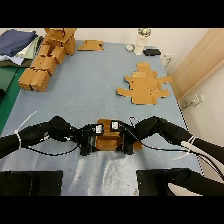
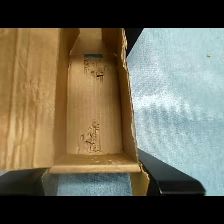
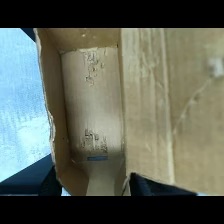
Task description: Fold the box.
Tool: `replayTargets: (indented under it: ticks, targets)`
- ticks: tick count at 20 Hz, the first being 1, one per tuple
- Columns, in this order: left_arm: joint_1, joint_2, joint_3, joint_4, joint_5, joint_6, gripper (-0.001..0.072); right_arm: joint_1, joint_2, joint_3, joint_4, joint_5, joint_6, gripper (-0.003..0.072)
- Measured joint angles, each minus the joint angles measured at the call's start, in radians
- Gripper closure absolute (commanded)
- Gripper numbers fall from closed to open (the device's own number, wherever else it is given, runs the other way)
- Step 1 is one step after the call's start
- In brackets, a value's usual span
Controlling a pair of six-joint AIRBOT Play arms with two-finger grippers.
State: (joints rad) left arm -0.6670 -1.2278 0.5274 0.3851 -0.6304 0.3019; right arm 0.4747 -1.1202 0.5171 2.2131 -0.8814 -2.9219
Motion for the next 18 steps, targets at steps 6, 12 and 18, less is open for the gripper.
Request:
replayTargets:
  ticks: [6, 12, 18]
  targets:
    - [-0.001, 0.0, 0.0, 0.0, -0.001, 0.001, 0.0262, 0.0, 0.014, 0.0, 0.019, -0.041, 0.051, -0.0031]
    - [-0.001, 0.0, 0.0, 0.0, 0.005, -0.002, 0.0262, -0.015, 0.102, 0.002, -0.092, -0.092, 0.183, -0.003]
    - [-0.001, 0.0, 0.0, 0.0, 0.002, -0.002, 0.0262, -0.022, 0.187, 0.002, -0.28, -0.14, 0.328, -0.0029]
